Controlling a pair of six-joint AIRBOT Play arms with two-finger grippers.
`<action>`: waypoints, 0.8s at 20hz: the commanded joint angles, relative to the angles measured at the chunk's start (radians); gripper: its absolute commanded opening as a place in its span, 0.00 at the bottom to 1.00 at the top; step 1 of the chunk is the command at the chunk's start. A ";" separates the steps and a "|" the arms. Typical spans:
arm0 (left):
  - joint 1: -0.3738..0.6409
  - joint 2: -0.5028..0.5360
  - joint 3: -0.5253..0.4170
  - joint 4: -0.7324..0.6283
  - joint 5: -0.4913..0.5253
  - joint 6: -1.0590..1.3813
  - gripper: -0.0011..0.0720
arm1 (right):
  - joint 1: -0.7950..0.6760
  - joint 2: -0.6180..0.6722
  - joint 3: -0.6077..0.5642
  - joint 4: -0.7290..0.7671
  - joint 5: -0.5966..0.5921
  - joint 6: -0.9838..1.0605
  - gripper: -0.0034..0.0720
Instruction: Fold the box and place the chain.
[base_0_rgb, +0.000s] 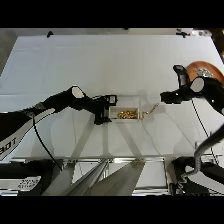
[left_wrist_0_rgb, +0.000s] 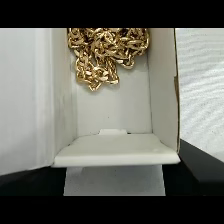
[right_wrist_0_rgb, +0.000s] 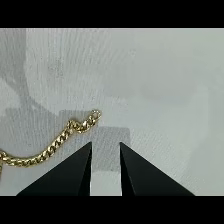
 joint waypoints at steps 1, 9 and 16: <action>0.000 0.001 0.000 0.000 0.000 0.000 0.58 | 0.045 -0.049 0.026 -0.002 0.040 0.009 0.27; 0.000 0.001 0.000 0.000 0.000 0.000 0.58 | 0.108 -0.100 0.026 -0.051 0.043 0.064 0.25; 0.000 0.001 0.000 0.000 0.001 0.000 0.58 | 0.123 -0.135 0.025 -0.050 -0.016 0.064 0.25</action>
